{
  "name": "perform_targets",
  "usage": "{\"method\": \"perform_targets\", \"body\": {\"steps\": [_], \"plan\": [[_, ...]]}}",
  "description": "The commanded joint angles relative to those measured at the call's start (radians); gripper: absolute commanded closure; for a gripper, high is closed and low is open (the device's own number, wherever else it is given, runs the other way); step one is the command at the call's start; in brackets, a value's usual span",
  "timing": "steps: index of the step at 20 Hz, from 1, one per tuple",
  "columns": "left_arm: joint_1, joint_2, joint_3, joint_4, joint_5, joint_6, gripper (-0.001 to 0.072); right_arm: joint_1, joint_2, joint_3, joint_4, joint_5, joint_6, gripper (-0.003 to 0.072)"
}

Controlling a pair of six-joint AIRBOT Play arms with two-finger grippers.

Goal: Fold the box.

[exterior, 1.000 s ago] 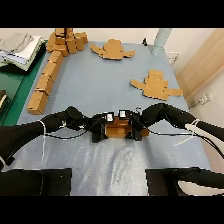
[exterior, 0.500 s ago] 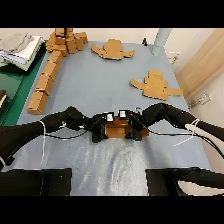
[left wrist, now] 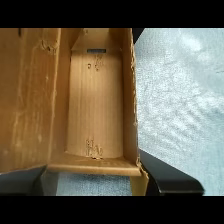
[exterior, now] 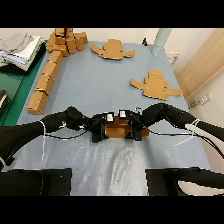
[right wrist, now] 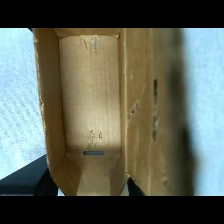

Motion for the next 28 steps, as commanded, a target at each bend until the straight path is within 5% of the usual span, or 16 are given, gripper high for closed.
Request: {"method": "perform_targets", "body": {"steps": [1, 4, 5, 6, 16, 23, 28], "plan": [[0.0, -0.001, 0.001, 0.0, 0.0, 0.0, 0.0295, 0.0, 0.001, 0.001, 0.012, -0.001, 0.0, 0.0233], [0.0, -0.001, 0.001, 0.0, 0.0, 0.0, 0.0295, 0.0, 0.002, 0.001, 0.05, -0.001, 0.004, 0.0215], [0.0, -0.001, 0.001, 0.0, 0.0, 0.0, 0.0295, 0.0, 0.004, 0.001, 0.047, -0.011, 0.01, 0.0007], [0.0, -0.001, 0.001, 0.0, 0.0, 0.0, 0.0295, 0.0, 0.01, 0.001, 0.033, -0.034, 0.01, -0.0027], [0.0, -0.001, 0.001, 0.0, 0.0, 0.0, 0.0295, -0.008, 0.24, 0.001, -0.278, -0.238, 0.285, -0.0024], [0.0, -0.001, 0.001, 0.0, 0.0, 0.0, 0.0295, -0.008, 0.451, 0.0, -0.212, -0.303, 1.123, -0.0008], [0.0, -0.001, 0.001, 0.0, 0.0, 0.0, 0.0295, 0.001, 0.46, -0.01, -0.018, -0.231, 1.367, -0.0008]]}}
